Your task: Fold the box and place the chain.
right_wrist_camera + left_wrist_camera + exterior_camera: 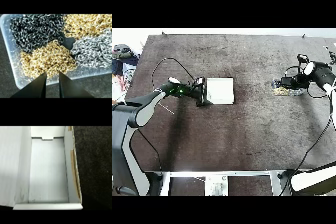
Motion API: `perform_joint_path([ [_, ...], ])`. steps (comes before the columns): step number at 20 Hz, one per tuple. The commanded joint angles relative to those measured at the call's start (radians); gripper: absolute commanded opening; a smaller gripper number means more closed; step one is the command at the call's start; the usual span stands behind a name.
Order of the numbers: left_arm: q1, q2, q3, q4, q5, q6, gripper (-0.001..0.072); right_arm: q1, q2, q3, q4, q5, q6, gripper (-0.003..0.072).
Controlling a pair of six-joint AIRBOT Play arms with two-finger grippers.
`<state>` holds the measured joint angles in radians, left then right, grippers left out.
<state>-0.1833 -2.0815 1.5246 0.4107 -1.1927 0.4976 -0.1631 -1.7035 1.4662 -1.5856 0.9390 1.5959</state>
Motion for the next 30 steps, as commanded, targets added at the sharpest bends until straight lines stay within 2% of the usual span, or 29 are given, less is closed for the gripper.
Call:
perform_joint_path([
  [1,0.0,0.0,0.0,0.0,0.0,0.0,0.0295,0.0,-0.027,0.0,0.02,0.004,0.001,0.0171],
  [11,0.0,0.0,0.0,0.0,0.0,0.0,0.0295,0.0,-0.066,0.0,0.02,0.01,0.002,0.0169],
  [13,0.0,0.0,0.0,0.0,0.0,0.0,0.0296,0.0,-0.066,0.001,0.02,0.003,0.002,0.0028],
  [18,0.0,0.0,0.0,0.0,0.0,0.0,0.0295,0.0,-0.065,0.02,0.02,0.0,0.002,0.0027],
  [22,0.0,0.0,0.0,0.0,0.0,0.0,0.0296,0.009,-0.063,0.086,0.019,0.071,-0.001,0.0027],
  [26,0.0,0.0,0.0,0.0,0.0,0.0,0.0295,0.027,-0.006,0.102,0.016,0.076,-0.007,0.0011],
  [27,0.0,0.0,0.0,0.0,0.0,0.0,0.0295,0.027,0.004,0.102,0.016,0.079,-0.006,0.0013],
  [28,0.0,0.0,0.0,0.0,0.0,0.0,0.0296,0.024,0.006,0.102,0.016,0.088,-0.004,0.0173],
  [29,0.0,0.0,0.0,0.0,0.0,0.0,0.0296,0.019,0.0,0.102,0.02,0.089,-0.003,0.0232],
  [30,0.0,0.0,0.0,0.0,0.0,0.0,0.0295,0.015,-0.013,0.102,0.02,0.087,-0.003,0.0219],
])
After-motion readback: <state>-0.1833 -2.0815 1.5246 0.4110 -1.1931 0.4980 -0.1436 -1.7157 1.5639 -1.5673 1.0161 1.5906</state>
